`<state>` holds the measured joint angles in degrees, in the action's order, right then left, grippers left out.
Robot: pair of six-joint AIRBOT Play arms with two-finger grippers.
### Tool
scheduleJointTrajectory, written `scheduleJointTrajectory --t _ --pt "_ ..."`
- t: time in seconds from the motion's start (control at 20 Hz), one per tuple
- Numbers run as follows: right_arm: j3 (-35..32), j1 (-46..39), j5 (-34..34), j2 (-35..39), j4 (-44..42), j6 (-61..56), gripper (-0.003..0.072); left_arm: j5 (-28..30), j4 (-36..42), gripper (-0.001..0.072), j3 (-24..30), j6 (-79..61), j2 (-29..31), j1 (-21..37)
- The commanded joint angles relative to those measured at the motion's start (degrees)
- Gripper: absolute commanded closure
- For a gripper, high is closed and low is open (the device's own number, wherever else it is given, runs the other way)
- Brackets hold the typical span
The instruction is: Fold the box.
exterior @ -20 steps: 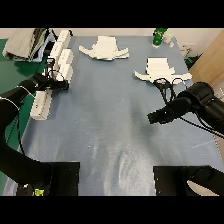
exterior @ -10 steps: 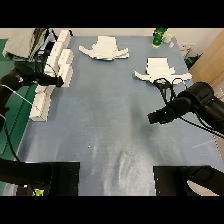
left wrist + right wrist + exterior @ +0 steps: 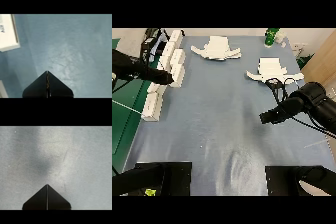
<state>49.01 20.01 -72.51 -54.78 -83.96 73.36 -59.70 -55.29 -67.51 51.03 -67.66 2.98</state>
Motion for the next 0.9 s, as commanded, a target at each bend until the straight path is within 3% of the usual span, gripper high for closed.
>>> scheduleJointTrajectory --t 0.0,0.15,0.35,0.85 --pt "0.07 -0.02 0.02 -0.02 0.00 0.00 0.0681 -6.67 2.14 0.0696 0.52 4.81 1.86 -7.48" --pt "0.07 -0.02 0.02 -0.02 0.00 0.00 0.0681 -2.27 2.14 0.0696 2.14 6.05 1.42 -16.11" --pt "0.07 -0.02 0.02 -0.02 0.00 0.00 0.0681 -1.20 2.14 0.0696 2.29 7.45 -0.72 -22.69" --pt "0.07 -0.02 0.02 -0.02 0.00 0.00 0.0681 -1.31 2.60 0.0696 2.27 7.43 -1.33 -25.51"
